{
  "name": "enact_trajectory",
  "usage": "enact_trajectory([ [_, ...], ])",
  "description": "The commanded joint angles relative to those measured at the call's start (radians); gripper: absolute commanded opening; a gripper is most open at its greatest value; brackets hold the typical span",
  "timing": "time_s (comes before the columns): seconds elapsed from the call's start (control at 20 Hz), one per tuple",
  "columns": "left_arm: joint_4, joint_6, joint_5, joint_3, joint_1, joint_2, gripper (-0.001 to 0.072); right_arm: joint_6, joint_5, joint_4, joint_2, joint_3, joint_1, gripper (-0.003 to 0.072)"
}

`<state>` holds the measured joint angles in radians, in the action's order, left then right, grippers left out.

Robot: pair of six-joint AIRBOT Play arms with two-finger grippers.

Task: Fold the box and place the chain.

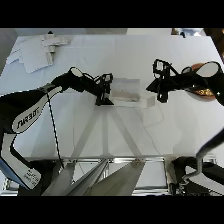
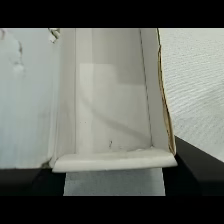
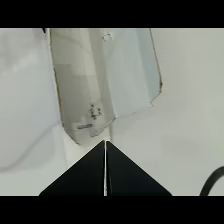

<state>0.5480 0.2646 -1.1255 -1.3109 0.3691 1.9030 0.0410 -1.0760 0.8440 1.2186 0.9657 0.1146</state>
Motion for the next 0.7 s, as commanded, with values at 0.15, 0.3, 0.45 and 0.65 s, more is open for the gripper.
enact_trajectory([
  [0.15, 0.0, 0.0, 0.0, 0.0, 0.0, 0.0, 0.0393, 0.198, -0.03, -0.196, 0.065, 0.0, -0.001, 0.0004],
  [0.3, 0.0, 0.0, 0.0, 0.0, 0.0, 0.0, 0.0393, 0.198, 0.043, -0.332, 0.196, 0.0, -0.001, 0.0004],
  [0.45, 0.0, 0.0, 0.0, 0.0, 0.0, 0.0, 0.0393, 0.186, 0.108, -0.533, 0.313, 0.0, -0.001, 0.0004],
  [0.65, 0.0, 0.0, 0.0, 0.0, 0.0, 0.0, 0.0393, 0.171, 0.309, -0.692, 0.369, 0.0, -0.001, 0.0004],
])
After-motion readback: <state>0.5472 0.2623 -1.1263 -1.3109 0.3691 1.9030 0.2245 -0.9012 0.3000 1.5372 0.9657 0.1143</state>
